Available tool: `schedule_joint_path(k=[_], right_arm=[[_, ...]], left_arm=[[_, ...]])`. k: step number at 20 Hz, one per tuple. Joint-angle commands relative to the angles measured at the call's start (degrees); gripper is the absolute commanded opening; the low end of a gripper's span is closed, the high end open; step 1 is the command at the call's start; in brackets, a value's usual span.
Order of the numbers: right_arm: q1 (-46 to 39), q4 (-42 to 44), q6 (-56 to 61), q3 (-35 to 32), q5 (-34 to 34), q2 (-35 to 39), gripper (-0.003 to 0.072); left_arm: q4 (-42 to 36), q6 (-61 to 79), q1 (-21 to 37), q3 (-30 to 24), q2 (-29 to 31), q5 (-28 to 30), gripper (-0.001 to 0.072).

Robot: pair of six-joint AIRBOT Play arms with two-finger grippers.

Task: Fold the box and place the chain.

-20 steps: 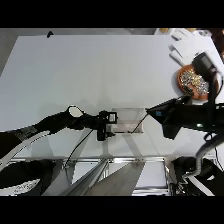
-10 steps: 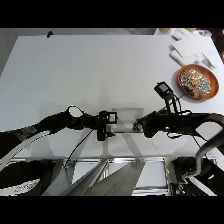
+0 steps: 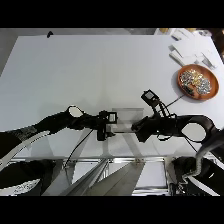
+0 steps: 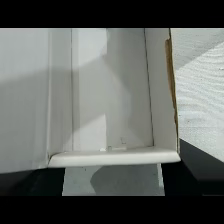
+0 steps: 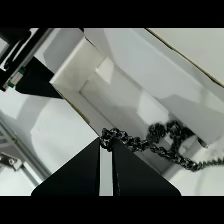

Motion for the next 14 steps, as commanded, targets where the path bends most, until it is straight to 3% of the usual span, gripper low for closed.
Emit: schedule_joint_path(k=[1,3,5,9,12,14], right_arm=[[1.8,0.0,0.1,-0.1,-4.2,-1.0,0.0022],[1.8,0.1,2.1,-0.1,-4.1,-3.1,0.0032],[1.8,0.5,2.9,-0.1,-4.3,-5.8,0.0106],[3.7,0.5,2.8,0.7,-2.2,-6.7,0.0119],[2.3,-3.3,2.9,8.3,6.4,-6.7,0.0193],[-2.6,-7.5,2.9,16.5,12.9,-6.7,0.0171]], left_arm=[[0.0,0.0,0.0,0.0,0.0,0.0,0.0135],[0.0,0.0,0.0,0.0,0.0,0.0,0.0135],[0.0,0.0,0.0,0.0,0.0,0.0,0.0135],[0.0,0.0,0.0,0.0,0.0,0.0,0.0135],[0.0,0.0,0.0,0.0,0.0,0.0,0.0135],[0.0,0.0,0.0,0.0,0.0,0.0,0.0135]])
